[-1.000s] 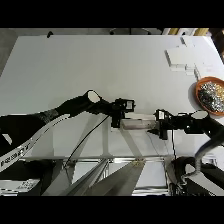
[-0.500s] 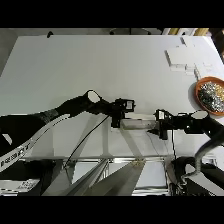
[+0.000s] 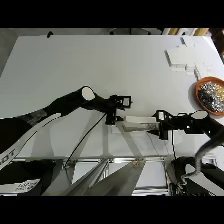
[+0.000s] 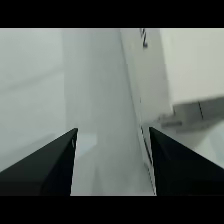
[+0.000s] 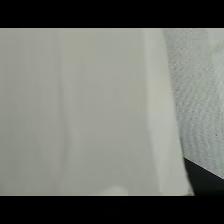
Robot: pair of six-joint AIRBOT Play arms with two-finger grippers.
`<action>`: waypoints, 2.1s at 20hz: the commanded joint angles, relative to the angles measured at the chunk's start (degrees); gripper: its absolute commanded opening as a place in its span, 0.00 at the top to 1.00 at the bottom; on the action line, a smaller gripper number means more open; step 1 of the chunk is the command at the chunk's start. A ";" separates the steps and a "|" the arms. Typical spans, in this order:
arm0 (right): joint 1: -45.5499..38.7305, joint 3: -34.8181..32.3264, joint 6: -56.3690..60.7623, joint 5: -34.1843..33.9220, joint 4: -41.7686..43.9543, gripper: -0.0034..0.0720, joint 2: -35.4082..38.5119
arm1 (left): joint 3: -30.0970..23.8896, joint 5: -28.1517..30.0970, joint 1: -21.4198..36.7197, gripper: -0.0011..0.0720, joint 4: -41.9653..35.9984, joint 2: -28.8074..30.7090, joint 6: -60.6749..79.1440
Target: Fold the box and place the chain.
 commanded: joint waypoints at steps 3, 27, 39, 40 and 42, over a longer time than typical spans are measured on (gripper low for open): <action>-0.04 0.00 -0.02 -0.04 0.07 0.35 -0.02 | 0.04 -11.13 1.40 0.86 20.46 7.54 -22.82; -0.04 0.00 -0.02 -0.04 0.07 0.35 -0.02 | 1.86 29.29 -9.86 0.98 13.64 -4.24 -46.80; -0.04 0.00 -0.02 -0.04 0.07 0.35 -0.02 | 1.46 -3.32 -9.35 0.98 24.68 9.64 -47.04; -0.04 0.00 -0.02 -0.04 0.07 0.35 -0.02 | 0.59 -3.13 -9.35 0.98 24.59 9.40 -46.97; -0.04 0.00 -0.02 -0.04 0.07 0.35 -0.02 | -1.95 -2.60 -9.35 0.98 23.43 9.01 -45.16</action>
